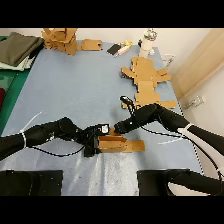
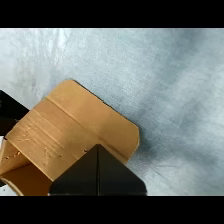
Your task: Fold the box.
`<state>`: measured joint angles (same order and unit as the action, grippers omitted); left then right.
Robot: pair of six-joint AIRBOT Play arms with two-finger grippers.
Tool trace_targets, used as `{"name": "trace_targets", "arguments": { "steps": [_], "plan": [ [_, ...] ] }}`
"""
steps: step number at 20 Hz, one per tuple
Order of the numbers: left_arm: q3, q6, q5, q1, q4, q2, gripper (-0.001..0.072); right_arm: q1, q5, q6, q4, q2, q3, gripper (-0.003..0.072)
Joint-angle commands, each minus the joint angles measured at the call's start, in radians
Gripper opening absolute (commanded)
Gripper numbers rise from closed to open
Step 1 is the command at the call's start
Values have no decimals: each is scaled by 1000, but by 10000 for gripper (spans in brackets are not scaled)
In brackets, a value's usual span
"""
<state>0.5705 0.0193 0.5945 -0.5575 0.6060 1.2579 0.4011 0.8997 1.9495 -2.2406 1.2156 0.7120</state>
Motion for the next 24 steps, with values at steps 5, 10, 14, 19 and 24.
{"name": "trace_targets", "arguments": {
  "steps": [5,10,14,19,24],
  "plan": [
    [0,0,0,0,0,0,609,-1,82,-45,235,-200,71,1],
    [0,0,0,0,0,0,609,0,190,-95,285,-407,-7,1],
    [0,0,0,0,0,0,609,81,248,167,262,-500,-229,26],
    [0,0,0,0,0,0,609,177,41,374,429,-468,-310,462],
    [0,0,0,-2,0,0,609,177,-122,374,452,-434,-310,462]
  ]
}}
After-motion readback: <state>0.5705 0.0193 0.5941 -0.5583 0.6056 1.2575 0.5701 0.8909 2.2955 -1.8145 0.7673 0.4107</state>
